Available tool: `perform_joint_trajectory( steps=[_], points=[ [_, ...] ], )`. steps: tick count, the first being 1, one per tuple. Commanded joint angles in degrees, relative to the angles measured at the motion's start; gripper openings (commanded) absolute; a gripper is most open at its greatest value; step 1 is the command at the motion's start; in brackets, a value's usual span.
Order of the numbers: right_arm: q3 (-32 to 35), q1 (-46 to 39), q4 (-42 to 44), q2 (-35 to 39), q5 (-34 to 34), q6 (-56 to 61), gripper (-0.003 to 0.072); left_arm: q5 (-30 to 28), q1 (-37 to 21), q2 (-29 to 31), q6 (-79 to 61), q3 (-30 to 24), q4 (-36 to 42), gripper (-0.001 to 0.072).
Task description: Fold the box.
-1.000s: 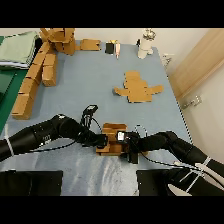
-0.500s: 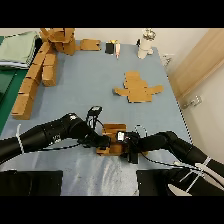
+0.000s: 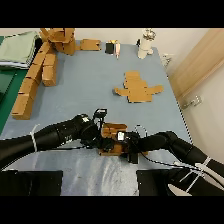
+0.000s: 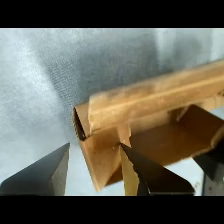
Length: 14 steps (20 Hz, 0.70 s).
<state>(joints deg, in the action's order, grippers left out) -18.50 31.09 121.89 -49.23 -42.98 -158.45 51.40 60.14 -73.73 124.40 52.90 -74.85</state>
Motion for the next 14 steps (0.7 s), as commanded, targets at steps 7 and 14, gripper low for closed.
perform_joint_trajectory(
  steps=[7, 14],
  points=[
    [0.02, 0.04, 0.00, 0.02, 0.02, 0.02, 0.0517, 4.13, 2.16, -7.65, 4.15, 7.39, -3.48, 0.0461],
    [0.02, 0.04, 0.00, 0.02, 0.02, 0.00, 0.0517, 4.59, 2.73, -9.81, 4.92, 7.39, -3.78, 0.0015]
  ],
)
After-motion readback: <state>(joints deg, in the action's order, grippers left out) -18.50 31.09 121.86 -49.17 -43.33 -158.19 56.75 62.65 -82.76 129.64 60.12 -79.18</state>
